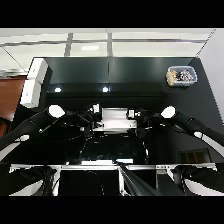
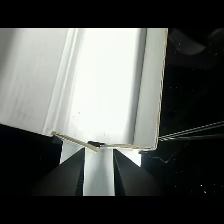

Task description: Fold the box and place the chain.

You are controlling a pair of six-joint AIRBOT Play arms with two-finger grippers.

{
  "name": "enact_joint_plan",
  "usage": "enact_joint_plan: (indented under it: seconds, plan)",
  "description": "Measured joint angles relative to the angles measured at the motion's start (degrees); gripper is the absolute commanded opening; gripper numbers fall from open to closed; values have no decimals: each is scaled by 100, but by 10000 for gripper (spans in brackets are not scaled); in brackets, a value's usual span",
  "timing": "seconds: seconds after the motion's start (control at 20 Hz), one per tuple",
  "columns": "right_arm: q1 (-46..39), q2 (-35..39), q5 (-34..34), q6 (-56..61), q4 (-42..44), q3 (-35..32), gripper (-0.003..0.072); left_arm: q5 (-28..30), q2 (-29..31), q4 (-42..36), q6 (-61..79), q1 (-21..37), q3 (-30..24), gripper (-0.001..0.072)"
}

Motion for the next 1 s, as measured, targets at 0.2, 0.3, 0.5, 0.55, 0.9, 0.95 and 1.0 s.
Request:
enact_joint_plan:
  seconds: [0.2, 0.3, 0.5, 0.55, 0.9, 0.95, 1.0]
  plan:
    - [0, 2, 0, 0, 2, 0, 167, 9, -101, -452, 122, -31, 0, 219]
    - [0, 2, 0, 0, 2, 0, 167, 31, -216, -826, 289, -87, 0, 220]
    - [0, 0, 0, 0, 2, 0, 167, 46, -442, -1335, 490, -153, 24, 220]
    - [0, 2, 0, 0, 2, 0, 167, 52, -466, -1386, 518, -157, 28, 218]
    - [0, 2, 0, -2, 2, 0, 167, 118, -522, -1478, 579, -175, 35, 281]
    - [0, 2, 0, -2, 2, 0, 167, 131, -525, -1464, 577, -177, 37, 280]
    - [0, 2, 0, -2, 2, 0, 167, 133, -529, -1456, 577, -177, 39, 338]
